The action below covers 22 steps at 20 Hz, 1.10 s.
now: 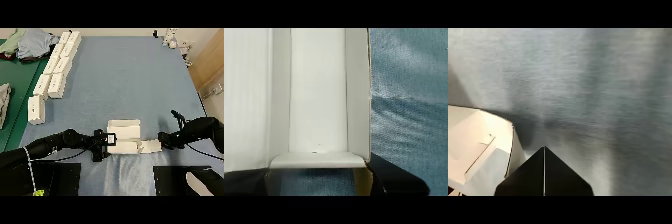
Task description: Fold the box.
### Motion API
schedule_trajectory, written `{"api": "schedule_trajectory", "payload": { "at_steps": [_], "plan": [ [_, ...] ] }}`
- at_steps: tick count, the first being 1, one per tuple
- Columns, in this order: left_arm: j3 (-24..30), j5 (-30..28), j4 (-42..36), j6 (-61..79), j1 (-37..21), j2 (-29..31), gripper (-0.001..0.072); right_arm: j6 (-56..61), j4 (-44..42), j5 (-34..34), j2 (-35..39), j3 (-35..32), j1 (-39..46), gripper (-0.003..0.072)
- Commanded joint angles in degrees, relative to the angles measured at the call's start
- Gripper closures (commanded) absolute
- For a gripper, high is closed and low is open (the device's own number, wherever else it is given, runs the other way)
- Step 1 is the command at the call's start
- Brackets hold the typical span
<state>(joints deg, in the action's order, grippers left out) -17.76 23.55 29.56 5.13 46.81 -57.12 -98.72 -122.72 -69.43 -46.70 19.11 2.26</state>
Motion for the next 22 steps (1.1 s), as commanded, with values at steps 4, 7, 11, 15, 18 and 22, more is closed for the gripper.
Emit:
{"api": "schedule_trajectory", "payload": {
  "at_steps": [4,7,11,15,18,22],
  "plan": [
    [0.02,-0.02,0.00,0.00,0.00,-0.04,0.0189,-4.20,-6.47,0.35,-0.13,-2.54,0.09,0.0686],
    [0.02,-0.02,0.00,0.00,-0.02,-0.04,0.0189,-6.82,-10.93,-0.59,0.07,-2.51,0.07,0.0684],
    [0.02,-0.02,0.00,0.00,0.00,-0.04,0.0189,-6.82,-11.30,-2.32,2.32,-1.60,-0.13,0.0512],
    [0.02,-0.02,0.00,0.00,0.00,-0.04,0.0189,-6.84,-11.76,-4.46,4.94,-0.11,-0.22,0.0372],
    [0.02,-0.02,0.00,0.00,-0.02,-0.04,0.0188,-8.48,-14.29,-4.98,5.33,-0.02,-2.47,0.0295],
    [0.02,-0.02,0.00,0.00,-0.02,-0.04,0.0189,-8.61,-16.31,0.20,4.94,-0.04,-8.81,0.0167]
  ]
}}
